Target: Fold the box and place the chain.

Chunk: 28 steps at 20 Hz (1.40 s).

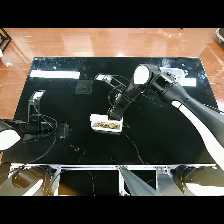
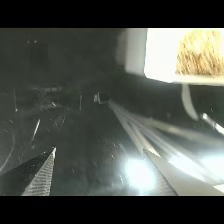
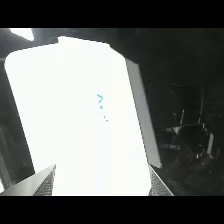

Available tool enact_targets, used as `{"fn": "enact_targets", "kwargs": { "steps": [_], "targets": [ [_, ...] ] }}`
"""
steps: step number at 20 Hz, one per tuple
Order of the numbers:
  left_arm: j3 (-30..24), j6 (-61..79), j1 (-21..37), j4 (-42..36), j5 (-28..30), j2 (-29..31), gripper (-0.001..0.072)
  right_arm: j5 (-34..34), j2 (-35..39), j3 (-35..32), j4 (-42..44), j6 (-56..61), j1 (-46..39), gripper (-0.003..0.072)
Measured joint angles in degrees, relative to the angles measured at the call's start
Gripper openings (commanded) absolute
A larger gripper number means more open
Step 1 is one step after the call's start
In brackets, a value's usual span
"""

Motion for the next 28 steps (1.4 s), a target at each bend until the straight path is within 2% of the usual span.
{"fn": "enact_targets", "kwargs": {
  "steps": [10, 19, 28],
  "targets": [
    [-1.07, 1.51, 8.74, 0.87, 3.17, -0.31, 0.0641, 1.05, -0.02, 0.0, -2.38, -5.29, 2.01, 0.0705],
    [-1.07, 1.7, 9.75, 1.05, 3.72, -0.31, 0.0641, 0.94, -0.15, 0.0, -6.73, -5.35, 3.21, 0.0705],
    [-1.07, 1.7, 9.75, 1.03, 4.02, -0.31, 0.0641, 0.63, -1.7, 0.0, -7.61, -4.59, 3.39, 0.0705]
  ]
}}
